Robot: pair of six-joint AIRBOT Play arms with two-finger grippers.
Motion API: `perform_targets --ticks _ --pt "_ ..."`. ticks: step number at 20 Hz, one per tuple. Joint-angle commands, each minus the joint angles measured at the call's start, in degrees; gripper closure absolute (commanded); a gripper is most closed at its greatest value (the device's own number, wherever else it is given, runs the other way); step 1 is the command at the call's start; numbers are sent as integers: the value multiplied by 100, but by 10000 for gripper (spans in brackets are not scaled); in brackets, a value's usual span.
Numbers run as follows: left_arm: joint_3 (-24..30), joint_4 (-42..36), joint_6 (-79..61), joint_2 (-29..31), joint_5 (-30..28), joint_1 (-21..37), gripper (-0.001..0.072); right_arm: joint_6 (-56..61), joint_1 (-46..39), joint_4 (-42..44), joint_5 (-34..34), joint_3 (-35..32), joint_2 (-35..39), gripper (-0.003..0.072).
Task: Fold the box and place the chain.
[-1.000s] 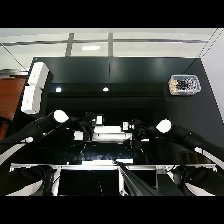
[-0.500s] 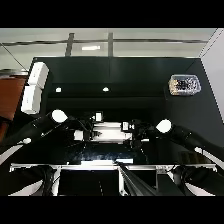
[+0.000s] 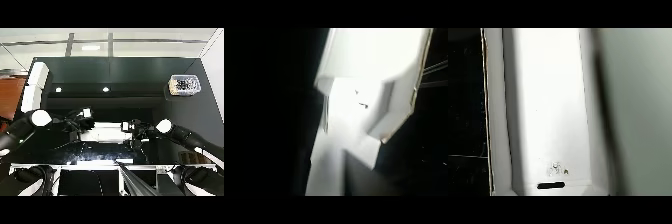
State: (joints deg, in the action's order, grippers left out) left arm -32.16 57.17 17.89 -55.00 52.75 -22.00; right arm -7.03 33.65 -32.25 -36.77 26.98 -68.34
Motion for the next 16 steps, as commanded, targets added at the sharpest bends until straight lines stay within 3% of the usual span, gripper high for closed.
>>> perform_targets --ticks 1,3,7,12,16 --pt "-4 164 745 619 868 422 680 2 4 2 0 -2 -4 216" --pt "-2 -188 1169 699 981 564 680 2 4 2 0 -2 -2 217" --pt "2 -2120 1209 363 994 466 679 2 4 2 0 -4 -4 216" --pt "-2 -3464 481 -706 212 181 680 2 4 4 0 -2 -4 217" --pt "-2 -3670 326 -1169 -592 177 680 2 4 4 0 -4 -4 216"
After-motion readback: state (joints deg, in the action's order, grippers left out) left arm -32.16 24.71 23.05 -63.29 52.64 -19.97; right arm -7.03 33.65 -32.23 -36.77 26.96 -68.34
